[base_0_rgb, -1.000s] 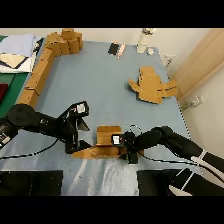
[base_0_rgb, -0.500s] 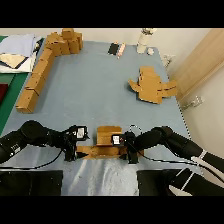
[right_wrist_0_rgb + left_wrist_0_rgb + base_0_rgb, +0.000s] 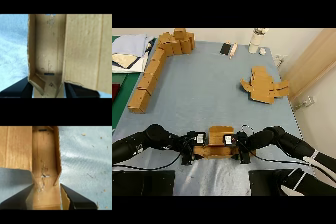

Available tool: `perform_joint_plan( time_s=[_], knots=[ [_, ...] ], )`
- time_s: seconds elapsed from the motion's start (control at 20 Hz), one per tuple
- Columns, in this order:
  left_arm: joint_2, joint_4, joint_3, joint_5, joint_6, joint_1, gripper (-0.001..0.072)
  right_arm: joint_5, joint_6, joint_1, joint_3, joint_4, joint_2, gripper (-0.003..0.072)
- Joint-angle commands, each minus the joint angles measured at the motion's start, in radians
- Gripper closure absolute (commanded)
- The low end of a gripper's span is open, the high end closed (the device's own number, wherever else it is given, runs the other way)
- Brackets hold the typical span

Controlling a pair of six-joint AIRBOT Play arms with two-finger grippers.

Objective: Fold the box.

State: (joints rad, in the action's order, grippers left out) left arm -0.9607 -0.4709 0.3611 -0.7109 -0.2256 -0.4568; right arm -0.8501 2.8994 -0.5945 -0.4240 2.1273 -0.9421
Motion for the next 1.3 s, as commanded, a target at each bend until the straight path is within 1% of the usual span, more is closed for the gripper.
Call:
perform_joint_plan(
  time_s=[0.0,0.05,0.1,0.15,0.3,0.45,0.55,0.6,0.7,0.8,0.85,0.9,0.95,1.0,1.15,1.25],
  knots=[
    [-0.018,0.053,-0.001,0.046,-0.029,-0.024,0.0246,0.0,0.0,0.0,-0.001,0.0,0.0,0.0161],
    [-0.018,0.073,-0.001,0.046,-0.029,-0.024,0.0247,0.0,0.0,0.0,-0.001,0.0,0.0,0.0161],
    [-0.018,0.088,-0.001,0.046,-0.029,-0.024,0.033,0.0,0.0,0.0,-0.001,0.0,0.0,0.0161],
    [-0.018,0.092,-0.001,0.046,-0.029,-0.024,0.0507,0.0,0.0,0.0,-0.001,0.0,0.0,0.0161],
    [-0.018,0.094,-0.001,0.046,-0.029,-0.024,0.0546,0.0,0.0,0.0,-0.001,0.0,0.0,0.0161],
    [-0.018,0.093,-0.001,0.047,-0.029,-0.024,0.0544,0.0,0.0,0.0,-0.001,0.0,0.0,0.0161],
    [-0.018,0.092,-0.001,0.068,-0.027,-0.023,0.054,0.0,0.0,0.0,-0.001,0.0,0.0,0.0161],
    [-0.018,0.093,-0.001,0.085,-0.019,-0.023,0.052,0.0,0.0,0.0,-0.001,0.0,0.0,0.0161],
    [-0.018,0.089,-0.001,0.102,-0.019,-0.021,0.052,0.0,0.0,0.0,0.0,0.0,0.0,0.0161],
    [-0.018,0.089,-0.001,0.099,-0.019,-0.021,0.0521,0.0,0.0,0.0,-0.001,0.0,0.0,0.0161],
    [-0.018,0.089,-0.001,0.098,-0.018,-0.021,0.0505,0.0,0.0,0.0,-0.001,0.0,0.0,0.0161],
    [-0.018,0.089,-0.001,0.098,-0.018,-0.021,0.0315,0.0,0.0,0.0,-0.001,0.0,0.0,0.0161],
    [-0.018,0.089,-0.001,0.099,-0.018,-0.021,0.017,0.0,0.0,0.0,-0.001,0.0,0.0,0.0161],
    [-0.018,0.087,-0.001,0.1,-0.018,-0.021,0.0184,0.0,0.0,0.0,-0.001,0.0,0.0,0.0161],
    [-0.012,0.076,-0.001,0.098,-0.018,-0.009,0.0184,0.0,0.0,0.0,-0.001,0.0,0.0,0.0161],
    [0.0,0.022,-0.001,0.095,-0.005,0.011,0.0184,0.0,0.0,0.0,0.0,0.0,0.0,0.0161]
  ],
)
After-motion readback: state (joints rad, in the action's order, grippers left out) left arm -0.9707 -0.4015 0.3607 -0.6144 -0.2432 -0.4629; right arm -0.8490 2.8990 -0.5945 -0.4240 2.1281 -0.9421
